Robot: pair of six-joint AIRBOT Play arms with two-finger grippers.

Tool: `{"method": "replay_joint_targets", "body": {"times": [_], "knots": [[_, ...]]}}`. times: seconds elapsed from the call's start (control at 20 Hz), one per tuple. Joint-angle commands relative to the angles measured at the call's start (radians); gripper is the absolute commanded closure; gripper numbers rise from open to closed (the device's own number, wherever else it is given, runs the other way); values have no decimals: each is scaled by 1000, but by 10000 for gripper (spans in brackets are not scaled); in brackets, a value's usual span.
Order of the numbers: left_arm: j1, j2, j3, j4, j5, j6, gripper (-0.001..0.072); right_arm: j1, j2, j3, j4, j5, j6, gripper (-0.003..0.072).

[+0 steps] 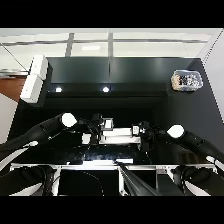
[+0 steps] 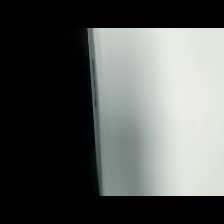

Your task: Fold the box and place the chain.

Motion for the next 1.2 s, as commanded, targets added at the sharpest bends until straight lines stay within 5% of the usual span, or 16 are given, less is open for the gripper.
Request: {"method": "replay_joint_targets", "body": {"times": [0.0, 0.1, 0.15, 0.2, 0.3, 0.35, 0.45, 0.5, 0.8, 1.0, 1.05, 1.1, 1.15], "knots": [[1, 0, 0, 0, 1, 0, 681, -1, -1, -1, -23, 1, 23, -20], [1, 0, 0, 0, 1, 0, 681, -1, -1, -1, -27, 1, 22, -9], [1, 0, 0, 0, 0, 0, 680, -1, -1, -1, -26, 1, 23, 109], [1, 0, 0, 0, 0, 0, 680, -1, -2, -2, -26, 1, 23, 150], [1, 0, 0, 0, 0, 0, 678, -1, -1, -2, -26, 1, 23, 153], [1, 0, 0, 0, 0, 0, 643, -1, -1, -2, -26, 0, 24, 153], [1, 12, 1, 1, -1, -5, 325, -1, -1, -2, -26, 0, 26, 153], [1, 25, 2, 1, -1, -5, 268, -1, -1, -2, -26, 0, 26, 154], [60, 199, 2, 105, -34, -331, 261, -1, -1, -2, -25, -1, 26, 154], [172, 327, 2, 219, -286, -614, 270, -1, -1, -2, -25, -1, 26, 153], [199, 340, 2, 222, -370, -681, 374, -1, -1, -2, -25, -1, 26, 153], [217, 342, 1, 222, -449, -733, 585, -1, -1, -2, -25, -1, 26, 153], [226, 340, -2, 220, -523, -770, 683, -1, -1, -2, -25, -1, 26, 153]]}}
